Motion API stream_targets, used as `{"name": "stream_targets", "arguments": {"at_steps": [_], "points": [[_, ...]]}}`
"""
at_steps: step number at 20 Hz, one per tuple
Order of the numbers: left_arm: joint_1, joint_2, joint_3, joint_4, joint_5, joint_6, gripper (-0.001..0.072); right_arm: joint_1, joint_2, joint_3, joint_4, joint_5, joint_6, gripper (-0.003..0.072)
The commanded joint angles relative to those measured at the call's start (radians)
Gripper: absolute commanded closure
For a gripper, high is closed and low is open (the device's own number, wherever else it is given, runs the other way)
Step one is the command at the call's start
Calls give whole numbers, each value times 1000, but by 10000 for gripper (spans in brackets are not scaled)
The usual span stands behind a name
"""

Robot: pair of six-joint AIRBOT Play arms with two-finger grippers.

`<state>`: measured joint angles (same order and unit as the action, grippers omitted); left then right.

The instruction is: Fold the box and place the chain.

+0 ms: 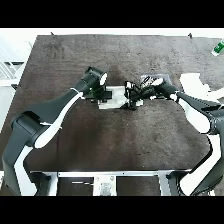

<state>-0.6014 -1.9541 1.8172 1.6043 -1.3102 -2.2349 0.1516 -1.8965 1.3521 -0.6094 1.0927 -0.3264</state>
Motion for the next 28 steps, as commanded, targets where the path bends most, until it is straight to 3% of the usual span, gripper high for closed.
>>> {"name": "stream_targets", "arguments": {"at_steps": [1, 5, 6, 7, 11, 12, 13, 18, 19, 20, 21, 28], "points": [[-3, -9, 18, 17, -22, -17, 342, 0, 0, 0, 0, 0, 0, 104], [-3, -9, 18, 39, -31, -18, 363, 0, 0, 0, 0, 0, 0, 104], [-3, -9, 17, 41, -34, -21, 429, 0, 0, 0, 0, 0, 0, 105], [-3, -9, 17, 47, -34, -20, 543, 0, 0, 0, 0, 0, 0, 104], [-3, -10, 17, 47, -41, -37, 546, 0, 0, 0, 0, 0, 0, 104], [-3, -10, 17, 50, -46, -36, 655, 0, 0, 0, 0, 0, 0, 105], [-3, -10, 17, 50, -47, -37, 690, 0, 0, 0, 0, 0, 0, 104], [-9, -10, 17, 54, -34, -68, 689, 0, 0, 0, 0, 0, 0, 105], [-9, -8, 17, 53, -35, -68, 629, 0, 0, 0, 0, 0, 0, 104], [-9, -6, 18, 34, -31, -60, 355, 0, 0, 0, 0, 0, 0, 105], [-9, -2, 18, 32, -29, -49, 300, 0, 0, 0, 0, 0, 0, 104], [-9, 22, 76, 35, -135, 9, 286, 0, 0, 0, 0, 0, 0, 104]]}}
